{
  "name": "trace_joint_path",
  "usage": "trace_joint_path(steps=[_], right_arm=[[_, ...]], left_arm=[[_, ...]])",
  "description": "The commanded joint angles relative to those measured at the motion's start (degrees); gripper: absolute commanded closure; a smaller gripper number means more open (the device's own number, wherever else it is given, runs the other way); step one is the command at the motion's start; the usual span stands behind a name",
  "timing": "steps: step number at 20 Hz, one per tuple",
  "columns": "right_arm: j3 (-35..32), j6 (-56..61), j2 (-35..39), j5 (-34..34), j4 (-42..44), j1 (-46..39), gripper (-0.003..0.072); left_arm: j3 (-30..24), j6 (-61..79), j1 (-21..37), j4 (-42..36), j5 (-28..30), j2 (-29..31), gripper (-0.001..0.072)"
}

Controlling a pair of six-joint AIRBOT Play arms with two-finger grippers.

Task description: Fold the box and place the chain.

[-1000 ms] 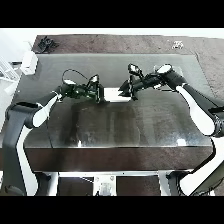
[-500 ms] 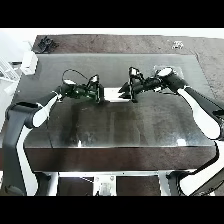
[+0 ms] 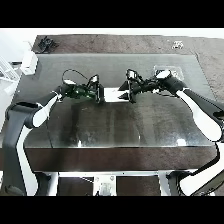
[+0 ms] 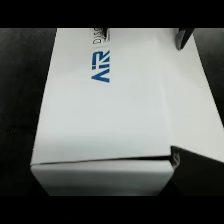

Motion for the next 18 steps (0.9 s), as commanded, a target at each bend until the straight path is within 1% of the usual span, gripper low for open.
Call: trace_joint_path(steps=[1, 3, 9, 11, 12, 13, 14, 15, 18], right_arm=[[-0.3, -1.9, 0.1, -1.3, 1.6, 0.0, 0.0254], [-0.3, -2.7, 0.3, -1.3, 3.1, 0.0, 0.0275], [-0.1, -3.8, 1.0, -1.8, 4.4, -0.3, 0.0277], [0.2, -3.6, 1.0, -1.6, 4.4, -0.3, 0.0305], [0.2, -2.8, 0.9, -0.2, 4.3, -0.3, 0.0304], [0.1, -2.3, 0.9, 2.6, 4.0, -0.5, 0.0296], [0.1, -2.2, 0.9, 5.7, 3.7, -0.7, 0.0272], [0.1, -1.9, 0.9, 7.5, 3.7, -1.0, 0.0273], [0.1, -1.8, 0.5, 6.8, 3.7, -1.1, 0.0273]], left_arm=[[0.0, 0.0, 0.0, 0.0, 0.0, 0.0, 0.0232], [0.0, 0.0, 0.0, 0.0, 0.0, 0.0, 0.0232], [0.0, 0.0, 0.0, 0.0, 0.0, 0.0, 0.0232], [0.0, 0.0, 0.0, 0.0, 0.0, 0.0, 0.0232], [0.0, 0.0, 0.0, 0.0, 0.0, 0.0, 0.0232], [0.0, 0.0, 0.0, 0.0, 0.0, 0.0, 0.0232], [0.0, 0.0, 0.0, 0.0, 0.0, 0.0, 0.0232], [0.0, 0.0, 0.0, 0.0, 0.0, 0.0, 0.0232], [0.0, 0.0, 0.0, 0.0, 0.0, 0.0, 0.0232]])
